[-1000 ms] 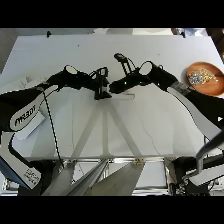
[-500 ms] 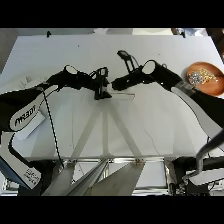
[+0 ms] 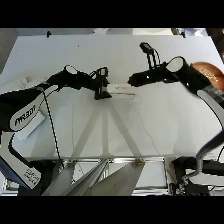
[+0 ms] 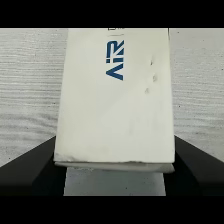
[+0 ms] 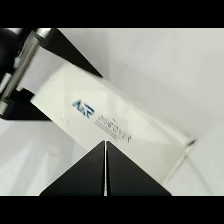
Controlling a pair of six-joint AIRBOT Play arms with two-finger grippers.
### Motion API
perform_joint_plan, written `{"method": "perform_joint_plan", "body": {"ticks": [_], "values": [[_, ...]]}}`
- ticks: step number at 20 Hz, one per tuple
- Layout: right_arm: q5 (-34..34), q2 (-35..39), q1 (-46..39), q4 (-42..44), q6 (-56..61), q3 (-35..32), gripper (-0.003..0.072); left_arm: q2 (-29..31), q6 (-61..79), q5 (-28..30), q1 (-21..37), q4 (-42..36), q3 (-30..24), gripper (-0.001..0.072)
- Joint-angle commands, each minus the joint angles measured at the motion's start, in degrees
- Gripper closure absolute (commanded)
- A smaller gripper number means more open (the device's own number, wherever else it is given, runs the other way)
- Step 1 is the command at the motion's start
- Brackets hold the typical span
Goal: Fold the box and place the chain.
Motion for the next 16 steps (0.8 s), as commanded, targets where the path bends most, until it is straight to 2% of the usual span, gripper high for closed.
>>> {"method": "perform_joint_plan", "body": {"ticks": [1, 5, 8, 16], "values": [[-3.34, -0.31, -0.85, 3.26, -3.78, -7.80, 0.0676, 0.04, 0.02, 0.00, -0.02, 0.02, 0.02, 0.0283], [-3.72, -3.96, -0.85, 3.63, -3.78, -8.81, 0.0675, 0.04, 0.02, 0.00, -0.02, 0.02, 0.02, 0.0283], [-3.61, -3.78, -0.85, 4.15, -3.78, -8.79, 0.0675, 0.04, 0.02, 0.00, -0.02, 0.02, 0.02, 0.0283], [-5.46, 4.33, -0.85, 8.70, -4.09, -8.52, 0.0674, 0.04, 0.02, -0.02, -0.02, 0.02, 0.02, 0.0283]]}}
